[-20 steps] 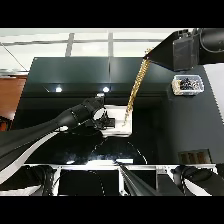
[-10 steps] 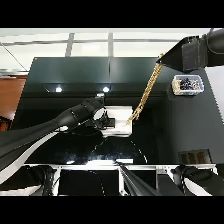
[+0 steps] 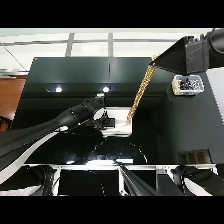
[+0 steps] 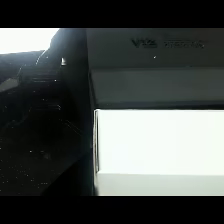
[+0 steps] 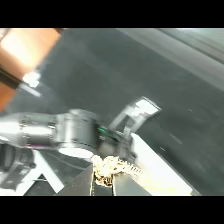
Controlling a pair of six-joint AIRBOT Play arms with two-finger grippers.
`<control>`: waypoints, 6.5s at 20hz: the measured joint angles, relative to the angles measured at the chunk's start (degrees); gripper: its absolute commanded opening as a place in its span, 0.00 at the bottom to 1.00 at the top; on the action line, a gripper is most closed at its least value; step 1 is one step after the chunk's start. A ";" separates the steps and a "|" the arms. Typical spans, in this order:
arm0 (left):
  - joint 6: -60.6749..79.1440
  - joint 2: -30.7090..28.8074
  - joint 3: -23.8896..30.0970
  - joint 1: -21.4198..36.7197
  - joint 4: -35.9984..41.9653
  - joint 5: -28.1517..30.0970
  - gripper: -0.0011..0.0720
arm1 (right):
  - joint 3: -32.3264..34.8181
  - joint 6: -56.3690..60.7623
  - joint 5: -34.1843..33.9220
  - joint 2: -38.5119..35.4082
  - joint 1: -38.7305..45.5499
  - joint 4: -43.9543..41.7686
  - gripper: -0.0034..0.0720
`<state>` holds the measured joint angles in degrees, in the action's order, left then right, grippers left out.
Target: Fold the box and place the chain.
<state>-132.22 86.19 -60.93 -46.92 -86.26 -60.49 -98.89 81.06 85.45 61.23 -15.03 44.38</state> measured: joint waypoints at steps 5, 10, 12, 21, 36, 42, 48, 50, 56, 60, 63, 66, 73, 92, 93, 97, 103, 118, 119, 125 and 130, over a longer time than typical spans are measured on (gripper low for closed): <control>0.00 0.00 0.00 0.00 -0.02 0.00 0.05 | 0.00 -1.11 -1.81 0.28 0.00 -4.33 0.05; 0.00 0.00 0.00 0.00 -0.02 0.02 0.05 | 0.00 -1.53 -2.38 0.44 0.00 -5.99 0.05; 0.00 0.00 0.00 0.00 -0.02 0.00 0.05 | 0.02 -1.55 -2.43 0.48 -0.15 -6.12 0.05; 0.00 0.00 0.00 0.00 -0.02 0.00 0.05 | 2.19 -1.88 -4.33 0.74 -2.29 -6.73 0.05; 0.00 0.00 0.00 0.00 -0.02 -0.02 0.05 | 37.31 -2.21 -12.98 0.90 -4.85 -2.40 0.05; 0.00 0.00 0.00 0.00 -0.02 -0.02 0.05 | 46.27 -1.95 -18.40 0.90 -7.76 -1.05 0.06; -0.02 0.00 0.00 0.00 -0.02 -0.02 0.05 | 49.99 -1.33 -23.37 0.87 -8.55 -0.02 0.56; 0.00 0.00 0.00 0.00 -0.02 -0.02 0.05 | 50.23 -1.18 -24.41 0.79 -8.35 0.83 0.56; 0.00 0.00 0.00 0.00 -0.02 -0.04 0.05 | 49.03 0.52 -19.04 -6.01 -0.70 13.75 0.56; -0.15 0.02 0.00 0.44 -0.31 0.35 0.12 | 48.94 2.99 -15.32 -14.27 4.22 23.10 0.56; -1.14 -0.22 -0.26 0.81 -0.24 0.33 0.75 | 49.00 3.65 -14.16 -17.94 5.60 26.03 0.56; -1.18 -1.92 -1.57 -0.24 -2.69 -0.17 0.75 | 49.03 4.04 -13.86 -19.37 6.14 27.26 0.56; 11.72 -14.80 -0.02 -0.48 -14.67 -6.58 0.75 | 49.03 4.28 -13.70 -20.13 6.40 28.06 0.56; 128.61 -20.41 28.04 31.98 51.71 9.66 1.00 | 49.03 11.04 -16.74 -20.20 6.40 28.09 0.56; 132.54 -19.08 28.09 31.41 52.15 10.93 1.00 | 49.03 11.34 -16.83 -20.20 6.40 28.02 0.56; 143.49 -15.04 27.74 29.14 51.15 12.35 1.00 | 49.03 12.39 -17.35 -20.20 6.40 27.82 0.56; 149.85 -10.88 25.49 26.62 54.58 12.35 1.00 | 49.00 13.11 -17.55 -20.17 6.40 27.02 0.56; 149.63 -8.26 23.37 20.87 55.30 13.57 0.55 | 49.16 13.03 -18.01 -19.82 6.08 26.08 0.64; 149.63 -8.24 23.37 20.81 55.30 13.60 0.55 | 49.42 12.94 -18.84 -19.34 5.60 26.08 0.94; 149.59 -8.26 23.37 20.76 55.28 13.62 0.55 | 50.27 5.46 -33.42 -8.17 -0.17 21.31 0.95; 149.57 -8.26 23.37 20.76 55.25 13.62 0.55 | 50.29 -13.05 -43.91 1.44 -6.32 14.45 0.95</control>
<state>17.34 77.93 -37.56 -26.15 -31.00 -46.87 -48.60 68.01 41.54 62.67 -21.34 58.83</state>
